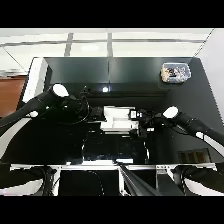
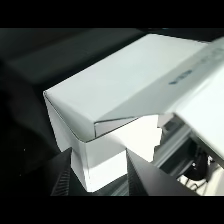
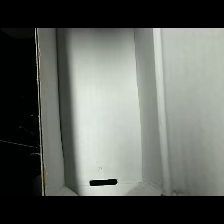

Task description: Fold the box and place the chain.

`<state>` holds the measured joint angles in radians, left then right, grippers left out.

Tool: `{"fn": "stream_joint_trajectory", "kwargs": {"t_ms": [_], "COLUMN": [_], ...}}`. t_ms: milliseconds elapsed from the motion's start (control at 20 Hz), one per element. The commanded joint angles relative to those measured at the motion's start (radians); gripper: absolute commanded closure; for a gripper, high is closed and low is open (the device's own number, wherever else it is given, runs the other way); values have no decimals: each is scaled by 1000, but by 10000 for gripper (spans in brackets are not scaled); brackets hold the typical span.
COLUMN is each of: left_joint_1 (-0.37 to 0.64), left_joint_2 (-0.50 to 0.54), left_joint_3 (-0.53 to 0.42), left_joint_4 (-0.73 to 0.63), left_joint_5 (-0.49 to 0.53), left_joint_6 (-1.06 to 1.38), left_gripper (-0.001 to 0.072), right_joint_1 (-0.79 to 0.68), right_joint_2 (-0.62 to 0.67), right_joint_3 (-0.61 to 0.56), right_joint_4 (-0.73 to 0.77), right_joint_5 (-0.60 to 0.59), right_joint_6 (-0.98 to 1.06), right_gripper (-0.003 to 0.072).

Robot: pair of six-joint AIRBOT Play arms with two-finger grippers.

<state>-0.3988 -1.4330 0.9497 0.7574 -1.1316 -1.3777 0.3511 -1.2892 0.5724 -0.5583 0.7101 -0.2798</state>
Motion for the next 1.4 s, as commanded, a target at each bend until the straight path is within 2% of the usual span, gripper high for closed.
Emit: {"fn": "stream_joint_trajectory", "kwargs": {"t_ms": [0,250,650,750,950,1150,1300,1350], "left_joint_1": [-63,-132,-191,-209,-248,-302,-356,-365], "left_joint_2": [0,-1,-1,-3,-21,-73,-135,-150], "left_joint_3": [50,58,59,60,66,149,238,257], "left_joint_4": [155,200,375,409,478,556,677,692], "left_joint_5": [42,79,93,105,95,45,-28,-50], "left_joint_6": [-209,-323,-499,-532,-635,-698,-811,-823], "left_gripper": [312,313,317,371,372,372,374,416], "right_joint_1": [0,0,0,0,0,0,0,0], "right_joint_2": [0,0,0,0,0,0,0,0], "right_joint_3": [0,0,0,0,0,0,0,0], "right_joint_4": [0,0,0,0,0,0,0,0], "right_joint_5": [0,0,0,0,0,0,0,0], "right_joint_6": [0,0,0,0,0,0,0,0], "right_gripper": [520,520,520,521,520,520,521,520]}}
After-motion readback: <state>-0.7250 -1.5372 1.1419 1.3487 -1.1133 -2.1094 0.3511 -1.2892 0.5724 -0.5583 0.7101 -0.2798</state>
